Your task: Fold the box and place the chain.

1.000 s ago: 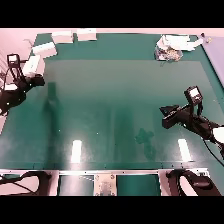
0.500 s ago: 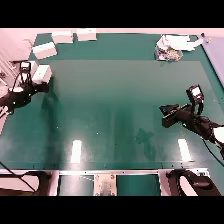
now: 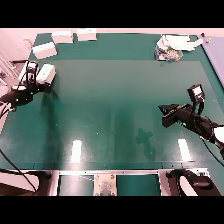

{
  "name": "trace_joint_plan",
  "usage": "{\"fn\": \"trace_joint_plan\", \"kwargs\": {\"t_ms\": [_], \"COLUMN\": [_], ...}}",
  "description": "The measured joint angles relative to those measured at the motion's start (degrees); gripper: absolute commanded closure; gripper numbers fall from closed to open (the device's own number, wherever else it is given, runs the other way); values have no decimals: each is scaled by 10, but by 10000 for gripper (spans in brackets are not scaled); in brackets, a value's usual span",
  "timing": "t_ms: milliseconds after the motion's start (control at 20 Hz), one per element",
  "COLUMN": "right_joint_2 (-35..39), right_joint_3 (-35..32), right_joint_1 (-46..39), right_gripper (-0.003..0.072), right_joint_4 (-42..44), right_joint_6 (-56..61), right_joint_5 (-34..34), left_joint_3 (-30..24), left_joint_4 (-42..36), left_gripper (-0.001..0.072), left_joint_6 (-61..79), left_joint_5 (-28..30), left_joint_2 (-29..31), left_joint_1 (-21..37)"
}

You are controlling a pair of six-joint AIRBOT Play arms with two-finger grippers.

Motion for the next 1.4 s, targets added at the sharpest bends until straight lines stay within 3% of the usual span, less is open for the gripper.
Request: {"fn": "trace_joint_plan", "kwargs": {"t_ms": [250,300,350,400,450,600,700,850,900,950,1000,1050,1250,1400], "right_joint_2": [0,0,0,0,0,0,0,0,0,0,0,0,6,47], "right_joint_3": [0,0,0,0,0,0,0,0,0,0,0,0,0,0], "right_joint_1": [0,0,0,0,0,0,0,0,0,0,0,0,0,0], "right_gripper": [676,675,663,555,507,504,341,340,421,590,675,676,680,681], "right_joint_4": [17,21,24,28,31,37,39,40,40,40,40,41,41,39], "right_joint_6": [0,0,0,0,0,0,0,0,0,-2,-2,-2,-3,16], "right_joint_5": [0,0,0,0,0,0,0,0,0,0,0,-1,-5,-33], "left_joint_3": [12,13,14,14,15,15,16,15,15,13,11,9,-7,-56], "left_joint_4": [-3,-3,-3,-2,-2,-1,0,2,2,2,2,3,3,1], "left_gripper": [684,418,203,122,38,27,28,31,98,330,568,691,696,696], "left_joint_6": [-52,-63,-69,-73,-77,-75,-56,-35,-35,-38,-44,-51,-69,-75], "left_joint_5": [30,33,32,31,27,28,30,26,17,3,-14,-40,-178,-194], "left_joint_2": [-7,-7,-7,-8,-8,-6,2,26,40,57,75,96,182,283], "left_joint_1": [0,0,0,0,0,0,1,8,12,16,18,21,17,-6]}}
